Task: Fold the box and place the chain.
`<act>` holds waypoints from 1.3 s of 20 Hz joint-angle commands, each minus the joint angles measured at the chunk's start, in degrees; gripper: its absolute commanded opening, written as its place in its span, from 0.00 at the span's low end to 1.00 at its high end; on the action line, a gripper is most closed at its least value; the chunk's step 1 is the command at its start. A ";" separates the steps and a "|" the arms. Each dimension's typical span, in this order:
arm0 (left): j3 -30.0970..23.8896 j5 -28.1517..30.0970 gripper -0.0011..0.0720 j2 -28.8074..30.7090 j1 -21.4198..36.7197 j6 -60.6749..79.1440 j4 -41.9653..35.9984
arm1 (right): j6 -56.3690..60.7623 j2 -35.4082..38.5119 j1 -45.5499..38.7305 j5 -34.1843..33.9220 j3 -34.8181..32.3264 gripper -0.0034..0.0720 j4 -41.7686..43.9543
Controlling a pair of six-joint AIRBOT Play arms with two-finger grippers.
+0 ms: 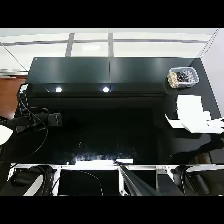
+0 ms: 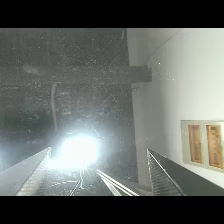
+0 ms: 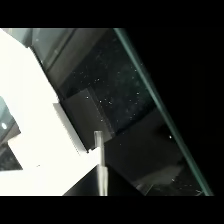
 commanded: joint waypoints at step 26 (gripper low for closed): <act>0.02 4.81 0.98 -0.22 -0.04 0.04 -10.49 | 5.75 59.63 63.67 -45.62 -52.83 0.07 23.02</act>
